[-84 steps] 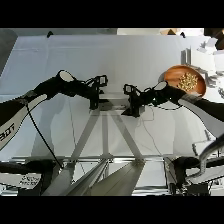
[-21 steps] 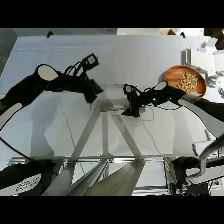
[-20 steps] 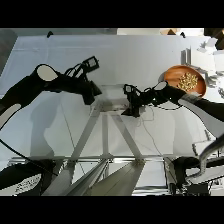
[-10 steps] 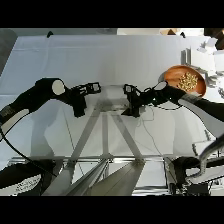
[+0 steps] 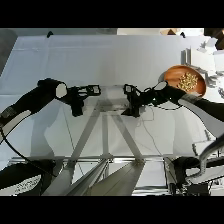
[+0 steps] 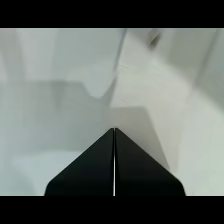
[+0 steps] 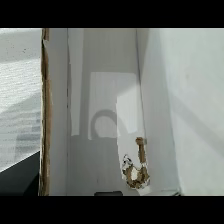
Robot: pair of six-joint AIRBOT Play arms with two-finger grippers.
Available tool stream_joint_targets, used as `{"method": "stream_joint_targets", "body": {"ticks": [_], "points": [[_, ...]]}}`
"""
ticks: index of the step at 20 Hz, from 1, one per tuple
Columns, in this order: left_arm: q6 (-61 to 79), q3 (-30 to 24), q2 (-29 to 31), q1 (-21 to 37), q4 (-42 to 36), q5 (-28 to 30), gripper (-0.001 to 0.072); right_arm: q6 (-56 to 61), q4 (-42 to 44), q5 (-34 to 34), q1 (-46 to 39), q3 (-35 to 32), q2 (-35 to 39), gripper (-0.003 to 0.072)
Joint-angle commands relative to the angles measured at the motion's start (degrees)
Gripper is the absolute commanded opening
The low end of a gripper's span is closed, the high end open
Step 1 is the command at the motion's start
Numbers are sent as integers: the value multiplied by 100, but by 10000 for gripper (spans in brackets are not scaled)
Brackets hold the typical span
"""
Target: Fold the box and place the chain.
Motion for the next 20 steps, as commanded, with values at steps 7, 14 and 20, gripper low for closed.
{"method": "stream_joint_targets", "body": {"ticks": [7,14,20], "points": [[2339,-46,-153,0,-1690,485,287,0,2,2,-2,-2,4,526],[2343,-46,-501,0,-2433,538,386,0,0,2,-2,-2,4,526],[2345,-46,-514,-2,-2450,525,256,0,2,2,-2,-2,4,526]]}}
